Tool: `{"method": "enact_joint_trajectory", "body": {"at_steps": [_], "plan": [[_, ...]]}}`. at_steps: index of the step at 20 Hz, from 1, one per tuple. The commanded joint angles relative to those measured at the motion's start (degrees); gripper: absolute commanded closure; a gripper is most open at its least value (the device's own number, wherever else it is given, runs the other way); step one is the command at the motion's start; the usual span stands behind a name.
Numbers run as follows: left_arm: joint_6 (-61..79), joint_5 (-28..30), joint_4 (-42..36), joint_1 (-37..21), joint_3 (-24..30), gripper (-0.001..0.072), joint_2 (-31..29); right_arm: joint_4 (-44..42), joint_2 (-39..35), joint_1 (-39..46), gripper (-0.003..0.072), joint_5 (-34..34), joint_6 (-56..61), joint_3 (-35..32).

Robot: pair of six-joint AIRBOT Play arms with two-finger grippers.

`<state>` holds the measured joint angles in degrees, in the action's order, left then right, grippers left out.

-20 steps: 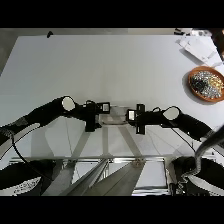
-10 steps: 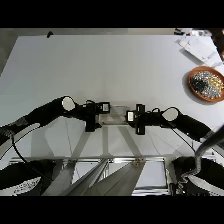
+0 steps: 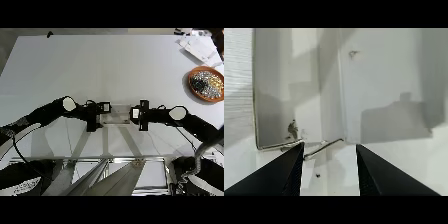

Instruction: Fold the box and place the chain.

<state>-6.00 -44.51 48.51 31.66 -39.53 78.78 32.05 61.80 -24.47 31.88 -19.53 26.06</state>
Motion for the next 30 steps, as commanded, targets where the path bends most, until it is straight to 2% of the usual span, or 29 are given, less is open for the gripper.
{"method": "enact_joint_trajectory", "body": {"at_steps": [1, 5, 8, 10, 12, 15, 19, 22, 23, 25, 30], "plan": [[-0.04, -0.33, 0.15, -0.02, -0.04, 0.0418, -0.04, 3.56, -0.92, 1.53, 0.0313, 2.10, 0.33, -0.02], [-0.04, -0.33, 0.15, -0.02, -0.04, 0.0418, -0.04, 7.56, -0.92, 3.08, 0.0318, 2.64, 3.89, -0.02], [-0.04, -0.31, 0.15, -0.02, -0.04, 0.0418, -0.04, 8.66, -0.90, 3.87, 0.0329, 6.54, 4.52, -0.02], [-0.04, -0.33, 0.15, -0.02, -0.04, 0.0418, -0.04, 8.66, -0.66, 2.93, 0.0434, 9.62, 4.48, -0.04], [-0.04, -0.33, 0.15, -0.02, -0.04, 0.0418, -0.04, 8.22, 0.24, 1.99, 0.0464, 9.14, 4.42, -0.04], [-0.04, -0.33, 0.15, -0.02, -0.04, 0.0418, -0.04, 6.82, 1.79, 0.46, 0.0468, 8.28, 4.02, -0.04], [-0.04, -0.33, 0.15, -0.02, -0.04, 0.0418, -0.04, 2.01, 1.81, -1.44, 0.0471, 0.72, 3.96, -0.04], [-0.04, -0.33, 0.15, -0.02, -0.04, 0.0418, -0.04, 0.00, 1.86, -3.50, 0.0472, -0.94, 1.01, -0.04], [-0.02, -0.33, 0.15, -0.02, -0.04, 0.0418, -0.04, -1.03, 2.03, -4.37, 0.0498, -1.16, 0.04, -0.04], [-0.04, -0.33, 0.15, -0.02, -0.04, 0.0418, -0.04, -1.27, 2.78, -5.90, 0.0597, -1.29, -1.42, -0.04], [-0.04, -0.33, 0.15, -0.02, -0.04, 0.0418, -0.04, -3.89, 6.03, -6.43, 0.0597, -1.51, -1.99, -0.02]]}}
